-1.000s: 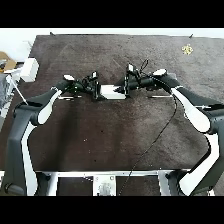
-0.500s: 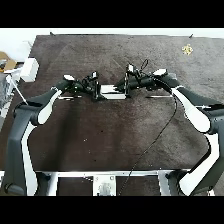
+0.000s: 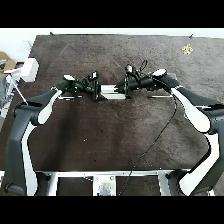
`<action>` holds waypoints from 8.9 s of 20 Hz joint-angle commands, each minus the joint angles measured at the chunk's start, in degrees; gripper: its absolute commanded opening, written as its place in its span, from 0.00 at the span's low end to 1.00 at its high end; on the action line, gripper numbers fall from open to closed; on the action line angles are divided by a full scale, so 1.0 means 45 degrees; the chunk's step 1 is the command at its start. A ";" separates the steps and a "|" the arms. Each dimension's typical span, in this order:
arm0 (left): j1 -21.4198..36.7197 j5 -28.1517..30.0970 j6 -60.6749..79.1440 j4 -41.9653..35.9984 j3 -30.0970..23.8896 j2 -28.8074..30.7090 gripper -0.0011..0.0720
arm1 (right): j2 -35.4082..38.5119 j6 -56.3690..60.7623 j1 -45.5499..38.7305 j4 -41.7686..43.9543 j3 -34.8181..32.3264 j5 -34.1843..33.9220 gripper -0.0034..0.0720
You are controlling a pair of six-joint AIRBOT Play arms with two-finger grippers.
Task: Fold the box and place the chain.
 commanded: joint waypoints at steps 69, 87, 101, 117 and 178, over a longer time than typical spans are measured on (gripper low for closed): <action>0.0024 0.0019 0.0000 0.0000 -0.0005 0.0000 0.39 | 1.6043 0.5683 -0.1248 0.1044 -1.1137 -1.1686 0.05; 0.1681 0.2069 -0.5906 0.0165 0.0034 0.5027 0.02 | 2.5733 0.5712 -0.1632 0.1035 -1.9220 -1.4333 0.05; 1.0025 0.7261 -1.5018 0.7004 -0.9224 1.5786 0.02 | 2.5733 0.5712 -0.1632 0.1035 -1.9220 -1.4362 0.05; 1.0773 0.6343 -1.2648 0.7116 -1.1064 1.1477 0.02 | 2.5733 0.5707 -0.1632 0.0986 -1.9239 -1.4455 0.05; 0.2720 1.5052 -0.7776 -0.0379 -1.6932 2.4130 0.02 | 2.5733 0.5707 -0.1622 0.0991 -1.9234 -1.4605 0.05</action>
